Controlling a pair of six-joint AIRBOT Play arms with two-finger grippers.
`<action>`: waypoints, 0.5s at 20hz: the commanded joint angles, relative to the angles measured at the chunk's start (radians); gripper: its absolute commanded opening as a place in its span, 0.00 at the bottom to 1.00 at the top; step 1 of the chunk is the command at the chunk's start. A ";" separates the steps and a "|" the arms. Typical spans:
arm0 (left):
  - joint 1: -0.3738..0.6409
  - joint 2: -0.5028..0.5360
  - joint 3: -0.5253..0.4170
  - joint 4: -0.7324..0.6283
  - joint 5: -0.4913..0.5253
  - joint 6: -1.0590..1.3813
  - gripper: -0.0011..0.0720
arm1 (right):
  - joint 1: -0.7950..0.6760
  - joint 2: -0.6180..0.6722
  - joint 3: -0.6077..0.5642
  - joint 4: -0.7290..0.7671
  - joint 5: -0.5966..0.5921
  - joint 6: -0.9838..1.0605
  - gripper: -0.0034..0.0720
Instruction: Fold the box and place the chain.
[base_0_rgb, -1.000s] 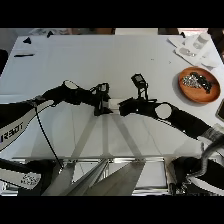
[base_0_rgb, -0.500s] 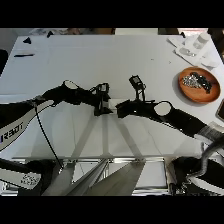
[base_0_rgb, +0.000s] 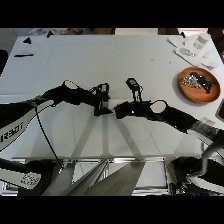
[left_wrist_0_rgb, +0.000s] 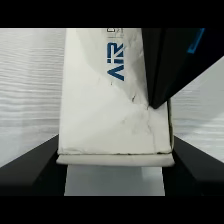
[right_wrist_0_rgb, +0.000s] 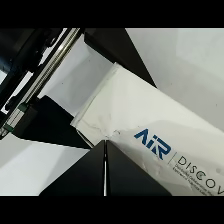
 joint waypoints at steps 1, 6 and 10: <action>0.000 0.000 0.001 -0.003 0.002 0.000 0.45 | 0.000 0.047 0.000 -0.023 -0.022 -0.001 0.06; 0.000 0.000 0.001 -0.003 0.002 -0.001 0.45 | -0.091 0.241 0.000 -0.047 -0.161 -0.001 0.07; 0.000 0.000 0.001 -0.003 0.002 0.000 0.45 | -0.255 0.417 0.000 -0.217 -0.124 0.002 0.07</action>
